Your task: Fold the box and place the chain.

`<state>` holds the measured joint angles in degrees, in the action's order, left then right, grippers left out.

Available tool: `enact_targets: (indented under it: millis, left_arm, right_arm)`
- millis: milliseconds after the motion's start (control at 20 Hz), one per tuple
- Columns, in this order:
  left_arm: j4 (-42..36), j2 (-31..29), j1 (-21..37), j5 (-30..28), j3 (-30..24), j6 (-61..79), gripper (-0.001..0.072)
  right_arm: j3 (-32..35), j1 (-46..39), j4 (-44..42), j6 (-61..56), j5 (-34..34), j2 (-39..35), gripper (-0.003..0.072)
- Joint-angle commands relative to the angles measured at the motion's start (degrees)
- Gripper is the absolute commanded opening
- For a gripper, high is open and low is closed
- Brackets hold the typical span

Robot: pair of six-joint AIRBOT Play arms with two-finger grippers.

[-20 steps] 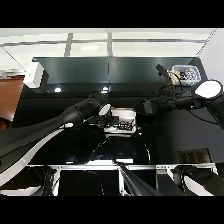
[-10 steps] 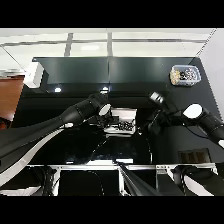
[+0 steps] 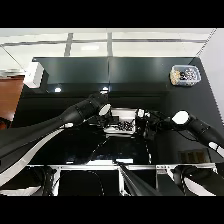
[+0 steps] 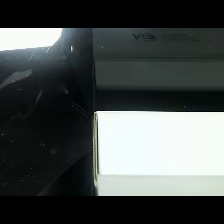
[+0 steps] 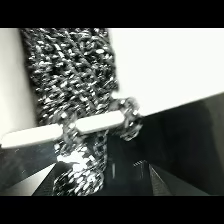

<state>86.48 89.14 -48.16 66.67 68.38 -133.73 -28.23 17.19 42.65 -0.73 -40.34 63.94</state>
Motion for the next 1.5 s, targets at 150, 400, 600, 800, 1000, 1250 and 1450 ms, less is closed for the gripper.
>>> enact_targets:
  millis: [150,400,600,800,1000,1250,1450]
  left_arm:
    - [0.02,0.02,0.0,-0.04,0.07,0.0,0.003]
    - [0.02,0.02,0.0,-0.11,0.07,0.0,0.003]
    - [0.02,0.02,-0.02,-0.09,0.07,0.0,0.003]
    - [0.02,0.02,-0.02,-0.11,0.07,0.0,0.003]
    - [0.02,0.02,0.0,-0.11,0.07,0.0,0.003]
    - [0.02,0.02,0.0,-0.15,0.07,0.0,0.003]
    - [0.02,0.02,0.0,-0.15,0.07,0.0,0.003]
  right_arm:
    - [0.17,0.7,-0.44,1.2,3.37,0.74,0.0669]
    - [0.17,0.72,-0.37,1.2,3.3,1.2,0.0428]
    - [0.17,0.72,-0.39,1.18,1.84,1.22,0.0428]
    - [0.17,0.72,-0.39,0.92,0.94,1.22,0.0428]
    - [0.17,0.72,0.85,-2.45,0.81,1.81,0.0344]
    - [0.15,0.68,4.55,-10.86,0.7,1.68,0.0014]
    - [0.0,0.66,4.63,-24.09,-0.17,-2.38,0.0014]
